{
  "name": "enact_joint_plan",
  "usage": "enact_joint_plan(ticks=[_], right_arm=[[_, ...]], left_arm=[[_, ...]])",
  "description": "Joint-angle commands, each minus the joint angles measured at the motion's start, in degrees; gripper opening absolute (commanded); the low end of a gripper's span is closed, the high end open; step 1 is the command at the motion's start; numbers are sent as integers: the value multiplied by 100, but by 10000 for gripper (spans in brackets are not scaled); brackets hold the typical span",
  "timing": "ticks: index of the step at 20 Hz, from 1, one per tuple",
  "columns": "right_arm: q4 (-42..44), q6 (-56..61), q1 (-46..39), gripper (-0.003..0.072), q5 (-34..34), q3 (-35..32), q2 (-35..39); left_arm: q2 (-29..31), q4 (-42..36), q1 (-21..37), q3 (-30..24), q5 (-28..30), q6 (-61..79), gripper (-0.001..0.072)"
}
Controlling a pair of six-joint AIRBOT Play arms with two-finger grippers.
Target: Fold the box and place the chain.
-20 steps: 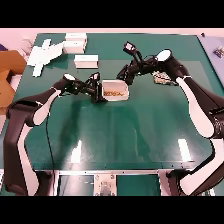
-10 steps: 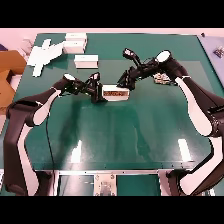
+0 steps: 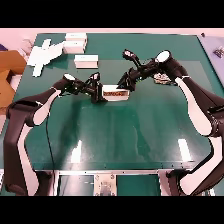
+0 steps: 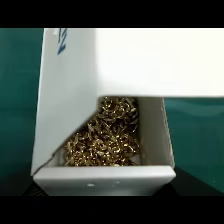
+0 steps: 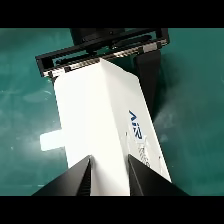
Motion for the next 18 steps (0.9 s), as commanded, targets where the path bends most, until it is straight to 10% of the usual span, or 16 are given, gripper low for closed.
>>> enact_joint_plan(ticks=[1, 18], right_arm=[[-133, 2, 52, 260, -92, 7, -13], [-352, 2, 219, 148, -127, 4, -17]], left_arm=[[-4, 2, -2, 2, 0, 0, 529], [-4, 2, -2, 2, -28, 0, 529]])
